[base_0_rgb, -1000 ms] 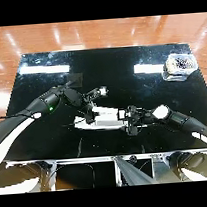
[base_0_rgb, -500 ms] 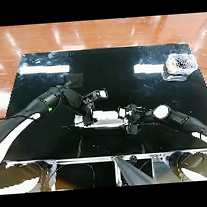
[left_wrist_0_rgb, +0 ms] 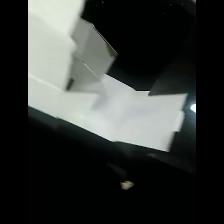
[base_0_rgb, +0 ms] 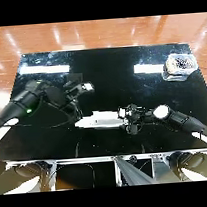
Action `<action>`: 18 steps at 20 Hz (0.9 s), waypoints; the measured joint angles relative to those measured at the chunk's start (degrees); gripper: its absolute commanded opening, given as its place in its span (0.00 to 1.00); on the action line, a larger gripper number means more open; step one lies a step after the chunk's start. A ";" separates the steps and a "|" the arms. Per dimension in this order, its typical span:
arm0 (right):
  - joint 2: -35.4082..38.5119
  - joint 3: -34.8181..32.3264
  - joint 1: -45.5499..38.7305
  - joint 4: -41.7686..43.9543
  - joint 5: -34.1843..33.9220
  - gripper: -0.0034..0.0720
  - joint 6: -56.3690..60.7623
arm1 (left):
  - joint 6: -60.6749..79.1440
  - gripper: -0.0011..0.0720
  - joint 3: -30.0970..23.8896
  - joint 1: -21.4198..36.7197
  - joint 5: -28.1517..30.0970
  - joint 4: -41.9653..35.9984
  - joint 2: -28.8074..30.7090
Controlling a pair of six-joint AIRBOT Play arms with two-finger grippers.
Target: Fold the box and place the chain.
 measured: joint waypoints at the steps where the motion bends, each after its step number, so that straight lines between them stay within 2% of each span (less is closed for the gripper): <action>1: 0.00 0.00 0.00 0.00 0.00 0.79 0.00 | -2.99 0.05 -0.92 1.81 1.18 0.50 1.14; 3: 0.00 0.00 0.00 0.00 0.00 0.79 0.00 | -7.50 0.04 -3.89 5.55 3.48 -0.63 3.48; 6: 0.00 0.00 0.00 0.00 0.02 0.79 0.00 | -9.62 0.04 -10.75 8.96 4.37 -7.13 8.48; 9: 0.00 0.00 0.00 0.00 0.11 0.79 -0.02 | -8.52 0.04 -19.63 6.60 -3.37 -15.72 16.22; 11: 0.00 0.00 0.00 0.00 0.17 0.79 -0.02 | -7.02 0.05 -24.68 1.49 -12.72 -20.28 21.07; 13: 0.00 0.00 0.00 0.00 0.20 0.79 -0.02 | -6.16 0.05 -28.81 -6.05 -26.58 -22.97 24.44; 15: 0.00 0.00 0.00 0.00 0.20 0.79 -0.02 | -5.68 0.05 -31.41 -13.92 -40.61 -24.72 24.90; 18: 0.00 0.00 0.00 0.02 0.22 0.79 -0.02 | -5.29 0.05 -33.16 -23.82 -59.65 -25.73 21.53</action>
